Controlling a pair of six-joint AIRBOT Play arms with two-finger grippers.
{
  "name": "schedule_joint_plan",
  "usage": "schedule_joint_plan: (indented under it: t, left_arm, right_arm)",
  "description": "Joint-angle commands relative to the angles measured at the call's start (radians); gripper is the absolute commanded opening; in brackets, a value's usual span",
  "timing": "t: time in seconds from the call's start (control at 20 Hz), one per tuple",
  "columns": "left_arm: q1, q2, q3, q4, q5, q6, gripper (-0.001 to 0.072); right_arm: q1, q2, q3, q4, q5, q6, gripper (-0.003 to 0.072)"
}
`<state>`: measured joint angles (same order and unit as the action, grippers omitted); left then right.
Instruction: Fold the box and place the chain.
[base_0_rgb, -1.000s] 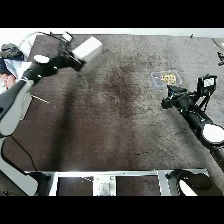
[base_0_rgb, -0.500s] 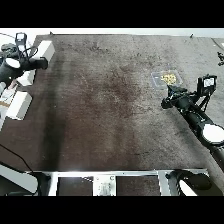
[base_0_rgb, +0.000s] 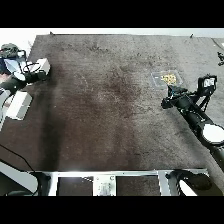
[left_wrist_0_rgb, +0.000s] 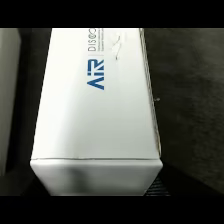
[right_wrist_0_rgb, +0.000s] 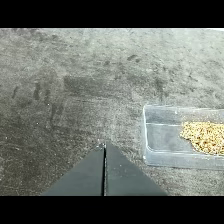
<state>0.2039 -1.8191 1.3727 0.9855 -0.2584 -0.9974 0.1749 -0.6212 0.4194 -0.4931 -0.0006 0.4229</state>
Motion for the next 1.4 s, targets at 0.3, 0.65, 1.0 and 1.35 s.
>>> schedule_joint_plan:
  t: [0.3,0.65,1.0,1.35]
  left_arm:
    - [0.002,-0.038,-0.011,0.037,0.026,-0.014,0.0012]
    - [0.002,-0.037,-0.011,0.073,-0.048,0.045,0.0306]
    - [0.002,-0.018,-0.002,0.072,-0.020,0.029,0.0710]
    - [0.002,0.156,0.003,0.072,-0.097,0.029,0.0709]
  right_arm:
    - [0.000,0.000,0.000,0.000,0.000,0.001,0.0013]
    - [0.000,0.000,0.000,0.000,-0.001,0.001,0.0013]
    - [0.000,0.000,0.000,0.000,0.000,0.001,0.0012]
    - [0.000,0.000,0.000,0.000,-0.016,0.000,0.0013]
